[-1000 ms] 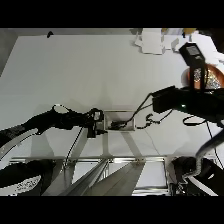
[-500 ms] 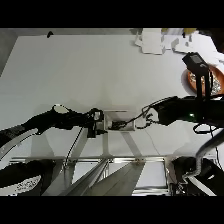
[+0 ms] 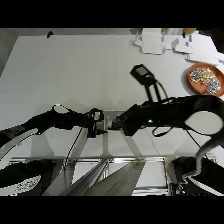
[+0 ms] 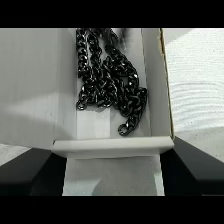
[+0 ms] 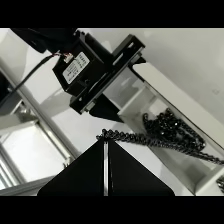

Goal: Fold the box and place the chain.

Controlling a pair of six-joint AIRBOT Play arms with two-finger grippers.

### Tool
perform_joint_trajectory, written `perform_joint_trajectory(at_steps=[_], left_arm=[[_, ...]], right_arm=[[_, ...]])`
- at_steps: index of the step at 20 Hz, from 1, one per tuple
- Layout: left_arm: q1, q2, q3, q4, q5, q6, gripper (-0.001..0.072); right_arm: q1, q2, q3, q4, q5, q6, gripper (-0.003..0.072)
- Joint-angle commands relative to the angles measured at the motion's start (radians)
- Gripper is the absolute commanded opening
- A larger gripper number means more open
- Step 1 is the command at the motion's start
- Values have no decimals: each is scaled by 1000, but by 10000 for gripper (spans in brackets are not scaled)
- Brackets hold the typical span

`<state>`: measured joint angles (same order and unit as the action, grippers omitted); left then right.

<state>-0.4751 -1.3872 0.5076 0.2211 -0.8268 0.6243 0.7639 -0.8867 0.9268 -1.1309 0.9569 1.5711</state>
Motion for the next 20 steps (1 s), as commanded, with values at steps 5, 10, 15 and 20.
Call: perform_joint_trajectory(at_steps=[5, 10, 15, 20], left_arm=[[0, 0, 1, 0, 0, 0, 256], [0, 0, 1, 0, 0, 0, 256], [0, 0, 1, 0, 0, 0, 256], [0, 0, 1, 0, 0, 0, 256]], right_arm=[[47, -229, 0, -77, -37, -1, 28], [-14, -233, 58, -98, 31, -10, 204], [-216, -232, 206, -225, 149, -13, 121], [-374, -282, 175, -444, 223, -1, 16]])
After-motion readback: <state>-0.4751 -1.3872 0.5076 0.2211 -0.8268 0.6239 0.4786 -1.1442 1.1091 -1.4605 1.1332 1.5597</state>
